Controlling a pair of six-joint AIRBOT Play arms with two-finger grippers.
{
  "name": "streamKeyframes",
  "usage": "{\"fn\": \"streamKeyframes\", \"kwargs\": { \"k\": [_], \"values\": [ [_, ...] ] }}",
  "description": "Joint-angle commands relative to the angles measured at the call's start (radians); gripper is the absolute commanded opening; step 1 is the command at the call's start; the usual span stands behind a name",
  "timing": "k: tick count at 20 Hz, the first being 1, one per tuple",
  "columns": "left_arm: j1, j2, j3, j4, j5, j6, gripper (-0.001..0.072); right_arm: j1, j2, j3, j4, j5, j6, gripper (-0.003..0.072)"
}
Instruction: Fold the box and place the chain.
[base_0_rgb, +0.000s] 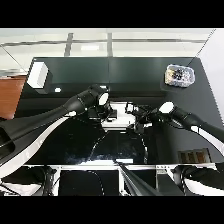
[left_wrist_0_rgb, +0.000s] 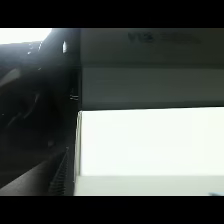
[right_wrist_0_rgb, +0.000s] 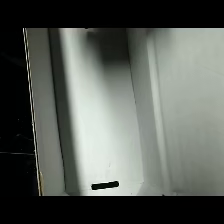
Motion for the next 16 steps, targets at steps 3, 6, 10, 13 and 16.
{"fn": "streamKeyframes", "kwargs": {
  "k": [3,6,10,13,16],
  "values": [
    [-0.004,0.020,0.001,0.058,-0.018,-0.012,0.0449,0.001,0.000,0.000,0.000,0.000,0.000,0.0177],
    [-0.012,0.023,0.000,0.062,-0.011,-0.069,0.0448,0.001,0.000,0.000,0.000,0.000,0.000,0.0177],
    [-0.035,0.023,-0.001,0.100,0.001,-0.115,0.0446,0.001,0.000,0.000,0.000,0.000,0.000,0.0177],
    [-0.034,0.024,-0.001,0.100,-0.002,-0.128,0.0367,0.001,0.000,0.000,0.000,0.000,0.000,0.0178],
    [-0.033,0.041,-0.027,0.093,-0.011,-0.124,0.0369,0.001,0.000,0.000,0.000,0.001,0.000,0.0177]
  ]
}}
